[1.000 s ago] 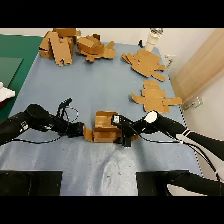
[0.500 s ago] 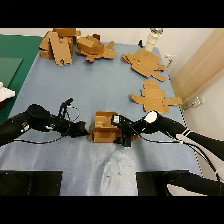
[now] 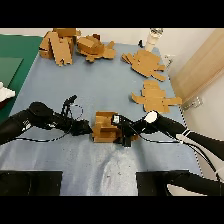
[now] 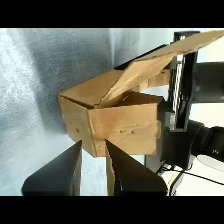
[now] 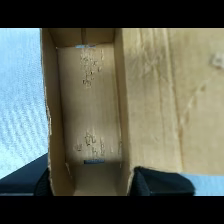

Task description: Fold the box.

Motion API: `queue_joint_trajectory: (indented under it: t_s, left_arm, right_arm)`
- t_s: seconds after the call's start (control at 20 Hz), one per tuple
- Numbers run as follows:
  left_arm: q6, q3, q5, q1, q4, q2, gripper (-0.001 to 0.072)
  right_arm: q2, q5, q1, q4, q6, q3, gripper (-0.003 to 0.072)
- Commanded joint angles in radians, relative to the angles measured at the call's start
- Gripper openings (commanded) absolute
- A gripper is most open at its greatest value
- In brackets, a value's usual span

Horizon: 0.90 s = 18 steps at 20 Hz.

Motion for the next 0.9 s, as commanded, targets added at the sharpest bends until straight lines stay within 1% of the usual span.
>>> queue_joint_trajectory:
  t_s: [0.0, 0.15, 0.35, 0.45, 0.5, 0.75, 0.85]
  left_arm:
    - [-0.034, 0.027, -0.042, -0.002, 0.043, 0.001, 0.0238]
    - [-0.052, 0.027, -0.042, -0.021, 0.089, 0.0, 0.0239]
    - [-0.061, 0.05, -0.029, -0.082, 0.116, 0.0, 0.0239]
    - [-0.13, 0.066, -0.018, -0.116, 0.197, 0.0, 0.0239]
    - [-0.135, 0.068, -0.017, -0.129, 0.217, 0.0, 0.0238]
    - [-0.124, 0.068, 0.005, -0.148, 0.125, 0.0, 0.0239]
    - [-0.016, 0.068, 0.005, -0.147, 0.123, 0.0, 0.0239]
  right_arm:
    - [0.0, 0.0, 0.001, 0.0, 0.0, 0.0, 0.0467]
    - [0.0, 0.0, 0.001, 0.0, 0.0, 0.0, 0.0467]
    - [0.0, 0.0, 0.001, 0.0, 0.0, 0.0, 0.0467]
    - [0.0, 0.0, 0.001, 0.0, 0.0, 0.0, 0.0467]
    - [0.0, 0.0, 0.001, 0.0, 0.0, 0.0, 0.0467]
    - [0.0, 0.0, 0.001, 0.0, 0.0, 0.0, 0.0467]
    - [0.0, 0.0, 0.001, 0.0, 0.0, 0.0, 0.0467]
